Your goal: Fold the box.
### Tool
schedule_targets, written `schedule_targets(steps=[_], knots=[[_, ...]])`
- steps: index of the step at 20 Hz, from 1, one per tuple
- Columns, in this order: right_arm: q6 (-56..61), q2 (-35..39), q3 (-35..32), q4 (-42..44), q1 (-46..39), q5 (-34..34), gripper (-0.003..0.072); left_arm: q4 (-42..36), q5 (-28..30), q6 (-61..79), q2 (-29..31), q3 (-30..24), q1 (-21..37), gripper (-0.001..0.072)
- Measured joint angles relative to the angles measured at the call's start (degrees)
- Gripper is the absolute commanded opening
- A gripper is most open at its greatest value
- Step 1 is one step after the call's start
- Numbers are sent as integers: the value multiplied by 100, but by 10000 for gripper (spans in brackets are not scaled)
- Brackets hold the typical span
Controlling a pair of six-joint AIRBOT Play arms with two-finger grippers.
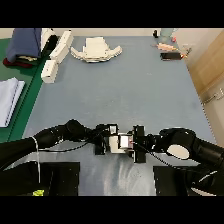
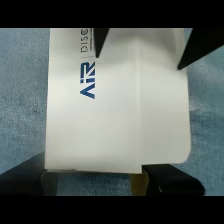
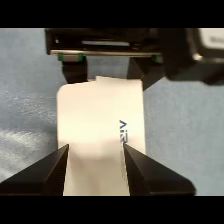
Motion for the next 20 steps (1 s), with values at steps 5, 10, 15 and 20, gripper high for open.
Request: schedule_targets(steps=[5,10,15,20], knots=[[94,0,-2,-251,52,-129,556,0,0,0,0,2,0,515],[114,0,-37,-531,63,-232,556,0,0,0,0,0,0,515],[116,2,-44,-811,205,-348,554,0,-2,-2,0,0,0,514],[173,-103,-50,-1010,306,-391,553,0,-2,0,0,0,0,515]])
